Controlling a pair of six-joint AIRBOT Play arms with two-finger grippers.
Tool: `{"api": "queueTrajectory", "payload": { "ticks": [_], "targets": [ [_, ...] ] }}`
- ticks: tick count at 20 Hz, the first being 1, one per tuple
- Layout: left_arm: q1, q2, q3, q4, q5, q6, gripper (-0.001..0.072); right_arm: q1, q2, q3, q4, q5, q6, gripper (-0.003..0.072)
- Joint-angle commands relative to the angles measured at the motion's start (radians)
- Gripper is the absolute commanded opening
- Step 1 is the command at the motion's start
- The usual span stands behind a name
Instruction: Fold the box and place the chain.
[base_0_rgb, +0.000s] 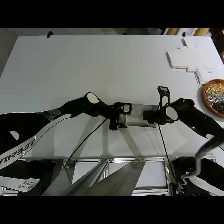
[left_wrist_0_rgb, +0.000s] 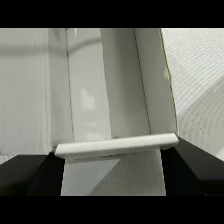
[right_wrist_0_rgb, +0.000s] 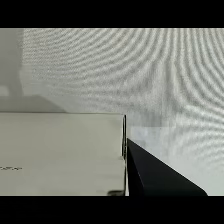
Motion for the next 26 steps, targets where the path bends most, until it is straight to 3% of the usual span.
{"api": "queueTrajectory", "payload": {
  "ticks": [1,2,4,7,8,9,14,15,16,17,20,22,24,26],
  "targets": [
    [0.0,0.0,0.0,0.002,-0.003,0.0,0.0207,0.001,-0.031,0.0,0.002,0.042,-0.023,0.0177],
    [0.0,0.0,0.0,0.002,-0.003,0.0,0.0207,0.001,-0.043,0.0,0.002,0.05,-0.031,0.0155],
    [0.0,0.0,0.0,0.002,-0.002,0.0,0.0207,0.001,-0.051,0.0,0.001,0.051,-0.037,0.0019],
    [0.0,0.0,0.0,0.002,-0.002,0.0,0.0207,0.001,-0.05,0.0,-0.007,0.051,-0.041,0.0019],
    [0.0,0.0,0.0,0.002,-0.002,0.0,0.0207,0.001,-0.05,0.0,-0.007,0.051,-0.044,0.0063],
    [0.0,0.0,0.0,0.002,-0.002,0.0,0.0207,0.001,-0.05,0.0,-0.006,0.051,-0.044,0.0185],
    [0.0,0.0,0.0,0.002,-0.002,0.0,0.0207,0.0,0.001,0.0,-0.009,0.071,-0.087,0.0208],
    [0.0,0.0,0.0,0.002,-0.002,0.0,0.0207,0.0,0.025,0.0,-0.01,0.082,-0.101,0.024],
    [0.0,0.0,0.0,0.002,-0.003,0.0,0.0207,0.0,0.056,0.0,-0.011,0.099,-0.124,0.0353],
    [0.0,0.0,0.0,0.002,-0.002,0.0,0.0207,0.0,0.095,0.0,-0.01,0.125,-0.164,0.0417],
    [0.0,0.0,0.0,0.002,-0.003,0.0,0.0207,-0.001,0.217,0.012,-0.029,0.245,-0.275,0.0417],
    [0.0,0.0,0.0,0.002,-0.002,0.0,0.0207,-0.049,0.288,0.079,-0.074,0.357,-0.334,0.0411],
    [0.0,0.0,0.0,0.002,-0.003,0.0,0.0207,-0.174,0.313,0.185,-0.177,0.395,-0.374,0.04],
    [0.0,0.0,0.0,0.002,-0.002,0.0,0.0207,-0.372,0.313,0.249,-0.249,0.342,-0.428,0.0352]
  ]
}}
